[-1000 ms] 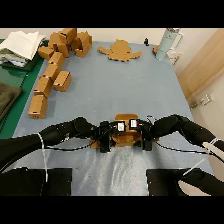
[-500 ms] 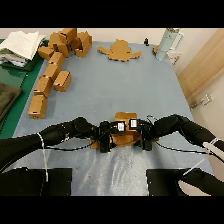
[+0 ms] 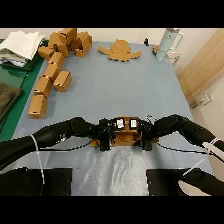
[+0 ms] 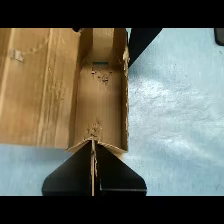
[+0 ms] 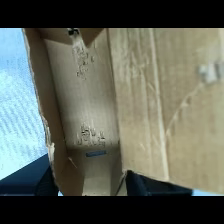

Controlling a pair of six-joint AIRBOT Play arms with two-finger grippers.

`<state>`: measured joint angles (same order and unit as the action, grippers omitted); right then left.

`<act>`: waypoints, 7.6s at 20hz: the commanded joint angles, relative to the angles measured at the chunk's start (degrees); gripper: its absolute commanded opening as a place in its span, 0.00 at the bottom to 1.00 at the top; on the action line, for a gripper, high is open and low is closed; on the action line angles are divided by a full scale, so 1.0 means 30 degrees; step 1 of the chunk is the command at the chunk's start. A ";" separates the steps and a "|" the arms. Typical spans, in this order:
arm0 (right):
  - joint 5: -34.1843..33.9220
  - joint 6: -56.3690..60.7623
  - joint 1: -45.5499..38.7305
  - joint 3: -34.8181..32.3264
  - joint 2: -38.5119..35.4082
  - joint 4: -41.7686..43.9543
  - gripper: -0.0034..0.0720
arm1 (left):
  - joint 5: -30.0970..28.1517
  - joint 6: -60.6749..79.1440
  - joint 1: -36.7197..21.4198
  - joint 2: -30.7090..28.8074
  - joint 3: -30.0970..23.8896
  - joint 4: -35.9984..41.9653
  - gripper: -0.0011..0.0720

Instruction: Fold the box.

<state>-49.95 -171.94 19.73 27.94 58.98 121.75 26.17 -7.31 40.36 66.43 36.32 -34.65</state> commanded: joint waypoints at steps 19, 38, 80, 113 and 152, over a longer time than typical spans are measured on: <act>-0.0015 0.0007 0.0007 0.0007 -0.0007 -0.0015 0.76 | 0.5530 -3.1642 -0.3993 -0.2171 -0.2018 -0.9122 0.03; -0.0015 0.0000 0.0007 0.0007 -0.0007 -0.0015 0.76 | 0.1902 -2.4465 -0.1355 -0.1632 -0.0262 -0.2747 0.43; -0.0015 0.0000 0.0007 0.0007 -0.0007 -0.0015 0.76 | 0.1923 -2.1864 -0.2142 0.0080 0.0488 0.1559 0.77; -0.0015 0.0000 0.0007 0.0007 -0.0007 -0.0015 0.76 | 1.1074 -4.2592 0.4386 0.7788 1.1030 -1.8389 0.73; -0.0015 0.0000 0.0007 0.0007 -0.0007 -0.0015 0.76 | 1.1766 -4.3940 0.4495 0.8313 1.1883 -1.7886 0.03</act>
<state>-50.17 -171.81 19.70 27.94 59.00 121.67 61.58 -139.37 53.82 91.39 71.96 -88.36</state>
